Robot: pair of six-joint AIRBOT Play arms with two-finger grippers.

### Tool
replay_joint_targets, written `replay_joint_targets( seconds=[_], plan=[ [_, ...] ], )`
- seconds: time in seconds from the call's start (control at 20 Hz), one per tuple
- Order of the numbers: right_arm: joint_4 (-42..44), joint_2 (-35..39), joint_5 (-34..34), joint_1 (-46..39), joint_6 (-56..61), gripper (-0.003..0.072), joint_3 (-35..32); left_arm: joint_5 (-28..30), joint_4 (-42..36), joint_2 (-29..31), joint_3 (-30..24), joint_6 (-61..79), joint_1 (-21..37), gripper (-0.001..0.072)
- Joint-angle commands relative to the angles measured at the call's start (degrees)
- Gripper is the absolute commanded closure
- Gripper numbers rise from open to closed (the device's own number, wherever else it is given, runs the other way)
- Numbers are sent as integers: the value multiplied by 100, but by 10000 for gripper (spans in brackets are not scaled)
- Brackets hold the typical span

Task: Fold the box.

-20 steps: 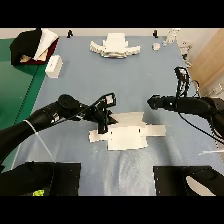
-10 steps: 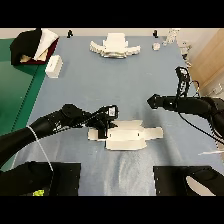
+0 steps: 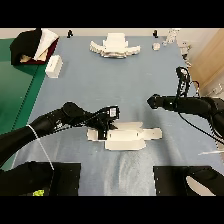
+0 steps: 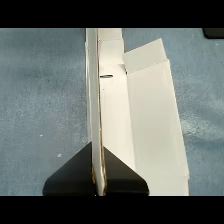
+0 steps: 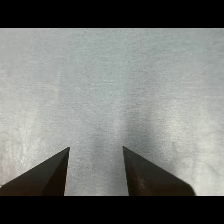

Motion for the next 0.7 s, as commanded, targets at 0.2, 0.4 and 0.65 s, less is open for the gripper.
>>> replay_joint_targets(
  seconds=[0.2,0.4,0.65],
  plan=[
    [15,-2,-7,7,2,169,2,-302,120,-7,179,-280,31,696],
    [33,-2,-2,9,2,169,2,-756,101,-7,367,-293,457,697],
    [33,-2,0,9,2,169,2,-1021,98,-107,393,-289,699,696]
  ],
)
